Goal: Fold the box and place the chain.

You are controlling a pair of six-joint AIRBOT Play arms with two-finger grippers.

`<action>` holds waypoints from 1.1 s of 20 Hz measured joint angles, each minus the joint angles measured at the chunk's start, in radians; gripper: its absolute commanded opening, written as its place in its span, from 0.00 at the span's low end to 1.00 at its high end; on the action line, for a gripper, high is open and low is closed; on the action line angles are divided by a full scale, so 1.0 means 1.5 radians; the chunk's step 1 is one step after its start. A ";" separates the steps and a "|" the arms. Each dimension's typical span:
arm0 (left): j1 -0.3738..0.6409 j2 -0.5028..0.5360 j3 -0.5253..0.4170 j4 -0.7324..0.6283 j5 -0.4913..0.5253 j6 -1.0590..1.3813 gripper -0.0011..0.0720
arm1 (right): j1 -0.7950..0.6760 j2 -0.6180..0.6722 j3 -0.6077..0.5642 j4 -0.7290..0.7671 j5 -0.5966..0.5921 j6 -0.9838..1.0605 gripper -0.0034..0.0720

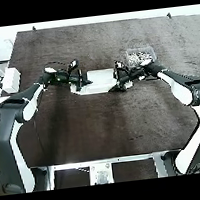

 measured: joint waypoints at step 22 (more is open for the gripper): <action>0.000 0.000 0.000 0.000 -0.001 0.000 0.04 | -0.004 -0.013 0.018 -0.021 0.012 0.002 0.78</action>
